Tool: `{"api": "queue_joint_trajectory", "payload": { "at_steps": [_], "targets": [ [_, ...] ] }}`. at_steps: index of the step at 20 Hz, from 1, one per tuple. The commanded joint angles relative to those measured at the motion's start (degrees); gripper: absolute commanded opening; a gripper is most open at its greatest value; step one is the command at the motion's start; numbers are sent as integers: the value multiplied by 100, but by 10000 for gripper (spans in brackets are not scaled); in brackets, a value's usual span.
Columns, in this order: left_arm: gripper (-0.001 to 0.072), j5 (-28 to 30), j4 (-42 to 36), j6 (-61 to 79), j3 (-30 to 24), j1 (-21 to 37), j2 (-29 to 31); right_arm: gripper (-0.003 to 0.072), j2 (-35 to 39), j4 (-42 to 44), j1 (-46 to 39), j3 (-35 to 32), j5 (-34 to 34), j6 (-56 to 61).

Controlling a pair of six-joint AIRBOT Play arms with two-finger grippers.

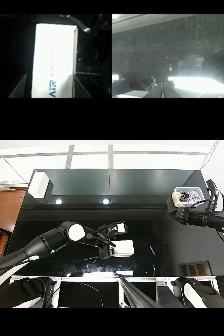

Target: Fold the box and place the chain.

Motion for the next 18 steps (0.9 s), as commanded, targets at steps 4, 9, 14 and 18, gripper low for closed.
{"api": "queue_joint_trajectory", "payload": {
  "at_steps": [4, 9, 14, 18],
  "targets": [
    [706, -98, 15, -92, -2, -9, -33, 50, 4, 0, 0, 4, 9, 0],
    [706, -98, 24, -85, -2, -9, -33, 49, 4, 0, 0, 4, 9, 0],
    [707, -107, 39, -83, -11, -11, -61, 50, 4, 0, 0, 4, 9, 0],
    [707, -118, 74, -81, -11, -48, -79, 50, 4, 0, 0, 4, 9, 0]
  ]
}}
